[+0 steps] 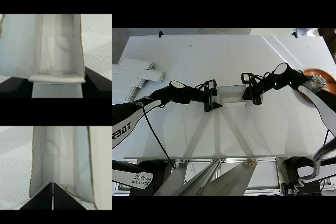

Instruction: Fold the box and place the chain.

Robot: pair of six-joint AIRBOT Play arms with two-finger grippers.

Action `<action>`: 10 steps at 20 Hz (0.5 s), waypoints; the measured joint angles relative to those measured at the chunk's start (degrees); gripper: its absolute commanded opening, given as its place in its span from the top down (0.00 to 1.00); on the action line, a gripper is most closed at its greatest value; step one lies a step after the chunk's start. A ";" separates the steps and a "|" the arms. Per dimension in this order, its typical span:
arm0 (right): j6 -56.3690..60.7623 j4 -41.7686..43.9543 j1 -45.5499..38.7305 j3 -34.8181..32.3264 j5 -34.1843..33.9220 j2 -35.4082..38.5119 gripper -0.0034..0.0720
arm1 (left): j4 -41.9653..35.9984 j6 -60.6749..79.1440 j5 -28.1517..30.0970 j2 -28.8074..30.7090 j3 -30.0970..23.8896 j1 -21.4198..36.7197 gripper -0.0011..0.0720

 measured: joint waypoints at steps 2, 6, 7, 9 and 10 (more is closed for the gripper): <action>1.20 -0.04 0.00 0.00 0.02 0.11 0.94 | 0.00 0.00 0.00 0.00 0.00 0.00 0.45; 4.37 0.85 -0.28 0.00 0.28 1.36 0.94 | -0.02 -0.02 0.02 0.00 0.00 0.00 0.45; 5.49 1.44 -0.66 -0.02 0.46 1.95 0.94 | -0.02 -0.02 0.00 0.00 0.00 0.00 0.45; 7.34 2.60 -1.70 0.00 0.74 3.37 0.94 | -0.02 -0.02 0.02 0.00 0.00 0.00 0.45; 8.04 2.91 -2.43 0.00 1.33 4.31 0.94 | -0.04 -0.02 0.02 0.00 0.00 0.00 0.45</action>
